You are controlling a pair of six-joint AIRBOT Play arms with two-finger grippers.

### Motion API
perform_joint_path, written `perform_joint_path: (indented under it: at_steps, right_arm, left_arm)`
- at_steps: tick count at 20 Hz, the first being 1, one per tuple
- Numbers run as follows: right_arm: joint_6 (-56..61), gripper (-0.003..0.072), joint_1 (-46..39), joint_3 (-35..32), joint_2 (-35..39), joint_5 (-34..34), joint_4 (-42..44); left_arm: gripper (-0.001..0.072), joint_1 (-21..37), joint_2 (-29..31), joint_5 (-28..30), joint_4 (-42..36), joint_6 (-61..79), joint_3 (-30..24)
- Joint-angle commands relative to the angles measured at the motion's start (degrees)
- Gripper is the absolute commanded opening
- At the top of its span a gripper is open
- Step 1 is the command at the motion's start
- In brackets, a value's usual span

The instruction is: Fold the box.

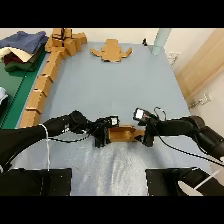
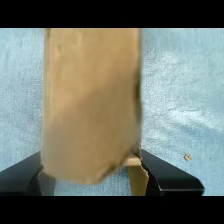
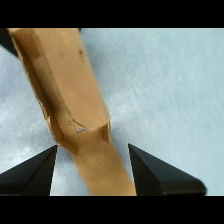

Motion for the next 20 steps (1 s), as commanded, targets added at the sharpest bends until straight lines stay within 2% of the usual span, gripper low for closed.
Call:
perform_joint_path:
  at_steps: [1,6,20]
  right_arm:
    - [18.34,0.072,-0.11,0.07,5.6,-3.28,0.24]
    - [29.86,0.072,-0.02,0.04,6.49,-6.4,10.47]
    - [46.84,0.072,0.11,0.04,6.49,-6.75,10.73]
  left_arm:
    - [0.0592,0.04,-0.04,0.02,0.0,0.02,0.04]
    - [0.0592,0.04,-0.04,0.02,0.0,0.02,0.04]
    - [0.0592,0.04,-0.04,-0.02,0.0,0.28,0.04]
